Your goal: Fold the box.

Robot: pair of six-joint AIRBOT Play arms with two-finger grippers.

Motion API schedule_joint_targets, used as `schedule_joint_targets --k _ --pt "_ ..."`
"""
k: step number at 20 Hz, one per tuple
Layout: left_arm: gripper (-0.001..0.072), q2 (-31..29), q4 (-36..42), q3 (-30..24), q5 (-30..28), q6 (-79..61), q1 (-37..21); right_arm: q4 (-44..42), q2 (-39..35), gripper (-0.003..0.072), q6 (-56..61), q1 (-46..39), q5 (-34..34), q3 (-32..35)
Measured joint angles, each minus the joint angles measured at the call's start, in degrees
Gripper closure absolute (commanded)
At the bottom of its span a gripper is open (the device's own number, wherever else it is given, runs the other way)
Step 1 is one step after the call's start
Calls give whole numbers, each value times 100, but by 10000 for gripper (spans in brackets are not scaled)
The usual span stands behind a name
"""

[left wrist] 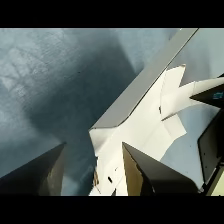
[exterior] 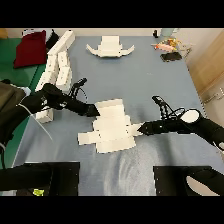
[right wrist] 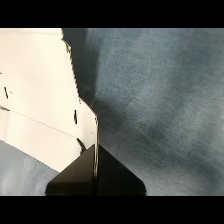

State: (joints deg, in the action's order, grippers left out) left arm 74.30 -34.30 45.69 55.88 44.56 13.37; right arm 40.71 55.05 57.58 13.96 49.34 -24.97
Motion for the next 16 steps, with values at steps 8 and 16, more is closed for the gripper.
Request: schedule_joint_targets --k 8,16 --pt "605 1191 1060 616 863 -1611 101 -24 -7 682 2 4 -22 0" --pt "694 1379 960 730 1412 -2155 136 -31 -7 458 2 11 -37 2"
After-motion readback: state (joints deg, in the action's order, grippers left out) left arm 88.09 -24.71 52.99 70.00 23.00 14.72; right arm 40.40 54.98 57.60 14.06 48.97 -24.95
